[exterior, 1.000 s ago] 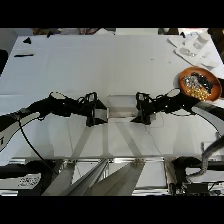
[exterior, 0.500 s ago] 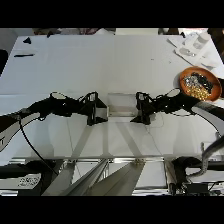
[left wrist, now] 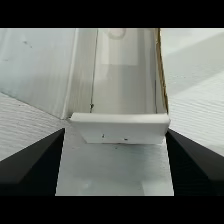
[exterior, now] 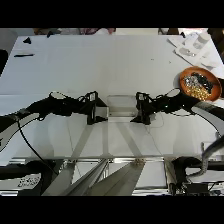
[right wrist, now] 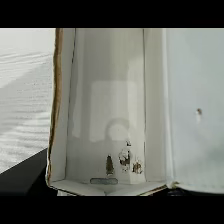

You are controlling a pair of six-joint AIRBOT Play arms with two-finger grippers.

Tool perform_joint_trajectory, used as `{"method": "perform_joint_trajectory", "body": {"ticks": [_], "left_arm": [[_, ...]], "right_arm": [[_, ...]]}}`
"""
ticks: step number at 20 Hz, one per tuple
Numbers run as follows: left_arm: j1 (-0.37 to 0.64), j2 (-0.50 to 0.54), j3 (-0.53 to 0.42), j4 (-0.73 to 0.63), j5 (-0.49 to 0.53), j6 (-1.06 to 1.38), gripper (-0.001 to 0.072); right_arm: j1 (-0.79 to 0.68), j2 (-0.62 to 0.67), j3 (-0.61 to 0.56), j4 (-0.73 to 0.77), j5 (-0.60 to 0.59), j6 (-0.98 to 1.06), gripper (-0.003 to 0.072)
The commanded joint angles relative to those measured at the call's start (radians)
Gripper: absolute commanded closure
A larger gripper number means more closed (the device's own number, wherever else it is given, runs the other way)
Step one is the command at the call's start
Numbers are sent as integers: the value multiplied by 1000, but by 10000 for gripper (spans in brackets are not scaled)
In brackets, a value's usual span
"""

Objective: Fold the box and place the chain.

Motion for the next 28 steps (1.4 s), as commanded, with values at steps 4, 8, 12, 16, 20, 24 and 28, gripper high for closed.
{"method": "perform_joint_trajectory", "body": {"ticks": [4,8,12,16,20,24,28], "left_arm": [[-5,11,0,-6,-2,0,13],[-23,10,0,-17,-14,-1,14],[-35,-1,0,-18,-12,-14,15],[-47,-25,19,-11,36,-113,15],[-82,-32,31,24,96,-134,15],[-125,-49,61,120,124,-209,15],[-137,-59,77,136,125,-221,15]], "right_arm": [[0,0,1,0,1,0,258],[0,0,1,0,1,0,258],[0,0,1,0,1,0,258],[0,0,1,0,1,0,258],[0,0,1,0,2,0,258],[0,0,1,0,1,0,258],[0,0,1,0,2,0,258]]}}
